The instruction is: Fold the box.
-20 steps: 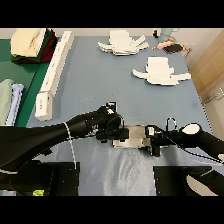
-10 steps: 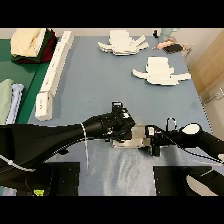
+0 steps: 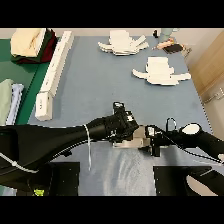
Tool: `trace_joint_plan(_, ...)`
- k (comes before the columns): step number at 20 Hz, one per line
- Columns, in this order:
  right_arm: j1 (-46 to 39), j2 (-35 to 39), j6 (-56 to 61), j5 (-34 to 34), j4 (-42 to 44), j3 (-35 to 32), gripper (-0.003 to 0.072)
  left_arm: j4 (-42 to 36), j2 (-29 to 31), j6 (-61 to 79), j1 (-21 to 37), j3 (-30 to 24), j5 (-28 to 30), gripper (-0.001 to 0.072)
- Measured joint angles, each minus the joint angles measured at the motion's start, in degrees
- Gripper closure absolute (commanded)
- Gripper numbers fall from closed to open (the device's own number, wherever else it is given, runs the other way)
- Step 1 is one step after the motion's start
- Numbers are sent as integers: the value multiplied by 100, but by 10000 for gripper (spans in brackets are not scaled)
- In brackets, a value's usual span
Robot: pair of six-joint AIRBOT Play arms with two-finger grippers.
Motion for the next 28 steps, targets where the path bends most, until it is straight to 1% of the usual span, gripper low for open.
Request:
trace_joint_plan(1,0,-2,-2,0,0,0,228,2,0,-7,-17,0,-4,681)
trace_joint_plan(2,0,0,-4,0,0,0,228,2,0,-4,-26,0,-13,411)
trace_joint_plan(3,0,0,-2,0,0,0,228,-7,-2,17,-35,-7,-98,44)
trace_joint_plan(4,0,0,4,0,0,0,228,-39,0,15,-39,-7,-164,11)
trace_joint_plan(5,-2,0,4,0,0,0,228,-37,7,7,-42,2,-83,10)
trace_joint_plan(11,-2,0,7,-2,0,0,228,-103,164,4,-39,7,-184,11)
trace_joint_plan(14,0,0,7,-4,0,0,228,-127,404,39,15,7,-291,11)
trace_joint_plan(17,-2,0,9,-4,2,0,228,-142,817,98,116,7,-363,11)
trace_joint_plan(18,0,0,9,-7,2,0,228,-144,1001,118,127,7,-398,12)
trace_joint_plan(19,0,0,7,-7,2,0,228,-144,1176,168,162,4,-444,59)
trace_joint_plan(20,0,0,9,-7,0,0,228,-125,1373,269,216,2,-505,256)
trace_joint_plan(21,0,0,9,-9,2,0,228,-118,1554,407,280,0,-599,417)
trace_joint_plan(22,0,0,9,-9,2,0,228,-116,1757,623,369,-13,-702,433)
trace_joint_plan(25,0,0,9,-11,2,0,228,-210,2356,1456,767,-155,-839,434)
trace_joint_plan(26,0,0,9,-11,0,0,228,-304,2535,1768,944,-264,-898,533)
trace_joint_plan(27,0,0,9,-11,2,0,228,-466,2723,2155,1163,-435,-905,654)
trace_joint_plan(28,0,0,9,-11,2,0,228,-623,2900,2601,1384,-649,-909,691)
